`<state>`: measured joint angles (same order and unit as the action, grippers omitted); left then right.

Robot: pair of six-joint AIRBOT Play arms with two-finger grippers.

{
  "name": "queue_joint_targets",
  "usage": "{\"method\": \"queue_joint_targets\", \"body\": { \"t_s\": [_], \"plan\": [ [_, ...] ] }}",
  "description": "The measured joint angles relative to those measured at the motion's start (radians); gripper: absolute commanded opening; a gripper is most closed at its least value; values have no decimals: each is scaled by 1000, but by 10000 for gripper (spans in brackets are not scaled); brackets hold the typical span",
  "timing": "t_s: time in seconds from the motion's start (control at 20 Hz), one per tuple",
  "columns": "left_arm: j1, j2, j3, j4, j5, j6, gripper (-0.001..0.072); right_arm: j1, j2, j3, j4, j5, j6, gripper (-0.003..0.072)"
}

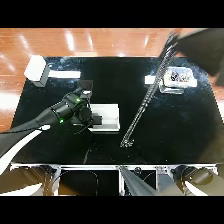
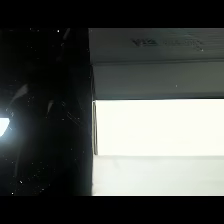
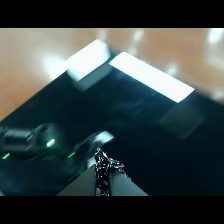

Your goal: Fold the box and place the chain.

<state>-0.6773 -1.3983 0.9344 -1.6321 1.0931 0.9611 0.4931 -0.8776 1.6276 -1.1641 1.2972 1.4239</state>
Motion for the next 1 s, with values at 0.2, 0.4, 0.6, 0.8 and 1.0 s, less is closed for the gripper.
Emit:
{"method": "queue_joint_targets", "body": {
  "t_s": [0.2,0.4,0.6,0.8,1.0],
  "plan": [
    [0,0,0,0,0,0,22,64,-55,-78,79,-12,-6,27],
    [0,0,0,0,1,0,22,144,-130,-102,107,-36,-19,27],
    [0,0,0,0,1,0,22,186,-204,-108,115,-56,-35,27],
    [0,0,0,0,2,0,22,198,-294,-109,92,-50,-50,27],
    [0,0,0,-1,2,0,22,192,-369,-111,40,-30,-53,27]
  ]
}}
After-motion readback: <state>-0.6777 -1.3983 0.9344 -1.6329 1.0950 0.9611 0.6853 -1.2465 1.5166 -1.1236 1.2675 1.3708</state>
